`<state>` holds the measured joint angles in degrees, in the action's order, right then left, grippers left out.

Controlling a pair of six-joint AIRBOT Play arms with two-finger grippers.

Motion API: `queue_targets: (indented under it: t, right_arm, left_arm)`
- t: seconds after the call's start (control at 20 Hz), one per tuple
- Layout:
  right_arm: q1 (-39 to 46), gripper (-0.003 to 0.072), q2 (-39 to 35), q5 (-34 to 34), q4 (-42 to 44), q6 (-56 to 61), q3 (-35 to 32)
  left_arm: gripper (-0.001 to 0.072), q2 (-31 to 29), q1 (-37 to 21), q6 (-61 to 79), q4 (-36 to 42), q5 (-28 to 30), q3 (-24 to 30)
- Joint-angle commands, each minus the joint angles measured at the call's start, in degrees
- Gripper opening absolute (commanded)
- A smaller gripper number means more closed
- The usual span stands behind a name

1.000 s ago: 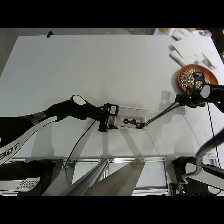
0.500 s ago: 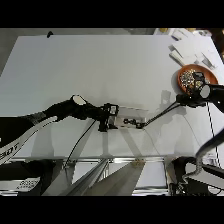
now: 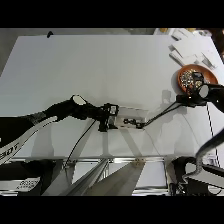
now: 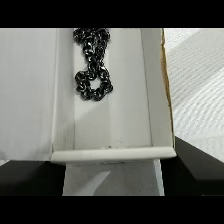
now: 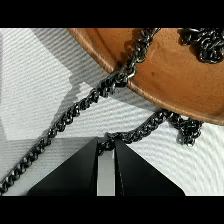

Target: Fold the box and place the chain.

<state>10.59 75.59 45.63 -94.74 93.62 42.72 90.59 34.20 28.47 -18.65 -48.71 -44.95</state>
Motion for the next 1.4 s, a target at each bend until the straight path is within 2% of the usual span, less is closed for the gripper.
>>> queue_targets:
  t: [0.0, 0.2, 0.35, 0.75, 0.9, 1.05, 1.35]
  right_arm:
    - [0.00, 0.0016, -3.34, 2.36, 0.07, -0.76, 0.00]
    - [0.00, 0.0016, -13.18, 5.95, 0.57, -1.16, 0.00]
    - [0.00, 0.0016, -21.70, 9.29, 4.17, -3.54, 0.00]
    - [-0.15, 0.0016, -40.92, 20.83, 32.02, -17.53, 0.00]
    - [-4.22, 0.0016, -44.74, 24.13, 37.77, -19.32, 0.00]
    - [-12.28, 0.0017, -46.36, 25.97, 39.65, -19.41, 0.00]
    - [-26.56, 0.0017, -46.77, 23.78, 42.75, -21.94, 0.00]
  left_arm:
    - [0.0038, 0.00, -0.04, 0.00, -0.02, 0.02, -0.04]
    - [0.0038, 0.00, -0.04, 0.00, -0.02, 0.02, -0.07]
    - [0.0038, 0.00, -0.04, 0.00, -0.02, 0.02, -0.04]
    - [0.0038, 0.00, -0.04, 0.00, -0.02, 0.02, -0.04]
    - [0.0038, 0.00, -0.04, 0.00, -0.02, 0.02, -0.07]
    - [0.0038, 0.00, -0.04, 0.00, -0.02, 0.02, -0.07]
    - [0.0038, 0.00, -0.04, 0.00, -0.02, 0.02, -0.04]
